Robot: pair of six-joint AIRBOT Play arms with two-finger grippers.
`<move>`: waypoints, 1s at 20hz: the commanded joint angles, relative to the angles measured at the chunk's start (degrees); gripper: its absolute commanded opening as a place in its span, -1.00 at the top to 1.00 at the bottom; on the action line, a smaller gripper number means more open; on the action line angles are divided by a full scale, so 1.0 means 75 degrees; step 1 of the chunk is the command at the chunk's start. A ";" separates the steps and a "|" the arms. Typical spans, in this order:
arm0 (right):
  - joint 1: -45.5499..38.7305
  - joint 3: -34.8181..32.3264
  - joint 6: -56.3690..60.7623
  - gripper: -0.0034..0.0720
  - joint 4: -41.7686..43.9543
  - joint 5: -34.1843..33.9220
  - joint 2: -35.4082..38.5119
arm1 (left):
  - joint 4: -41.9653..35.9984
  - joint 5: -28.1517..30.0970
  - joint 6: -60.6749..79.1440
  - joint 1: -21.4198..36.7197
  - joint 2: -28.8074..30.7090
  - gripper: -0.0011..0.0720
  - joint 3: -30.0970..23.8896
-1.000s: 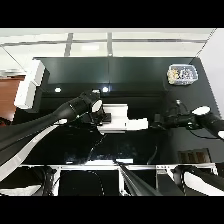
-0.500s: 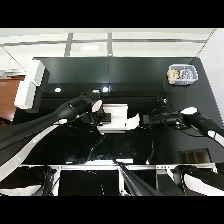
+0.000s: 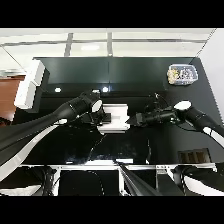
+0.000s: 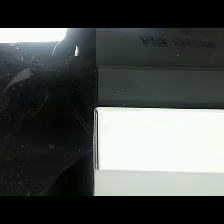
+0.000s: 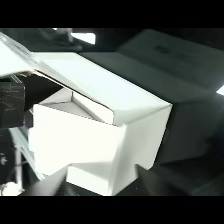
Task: Fold the box and place the chain.
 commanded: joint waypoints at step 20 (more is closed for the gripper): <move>0.2891 0.2425 0.7169 0.12 -0.6041 -0.0697 -0.0455 | 0.0006 0.0006 0.0003 0.0003 0.0003 0.90 0.0006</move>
